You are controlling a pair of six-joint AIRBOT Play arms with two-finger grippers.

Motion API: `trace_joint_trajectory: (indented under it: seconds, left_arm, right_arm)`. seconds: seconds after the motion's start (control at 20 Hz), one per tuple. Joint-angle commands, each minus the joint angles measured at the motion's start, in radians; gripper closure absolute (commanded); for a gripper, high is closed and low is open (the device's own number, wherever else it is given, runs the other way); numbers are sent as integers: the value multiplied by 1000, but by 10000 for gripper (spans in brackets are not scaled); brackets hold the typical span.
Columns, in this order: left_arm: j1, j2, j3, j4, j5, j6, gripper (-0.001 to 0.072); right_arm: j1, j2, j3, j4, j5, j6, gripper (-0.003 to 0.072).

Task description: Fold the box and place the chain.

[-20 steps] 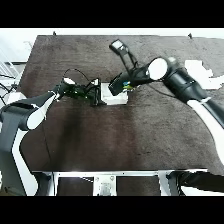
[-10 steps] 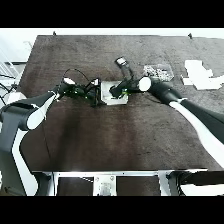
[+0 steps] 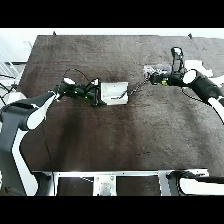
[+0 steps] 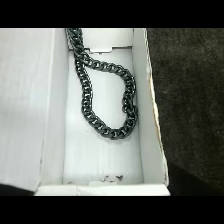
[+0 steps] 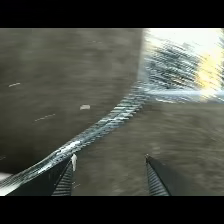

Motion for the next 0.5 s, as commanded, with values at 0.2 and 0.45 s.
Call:
trace_joint_trajectory:
  seconds: [0.2,0.45]
  left_arm:
    - [1,0,0,0,0,0,289]
    - [1,0,0,0,0,0,289]
  right_arm:
    - [13,-270,134,133,-105,21,164]
    - [51,-392,257,144,-103,18,164]
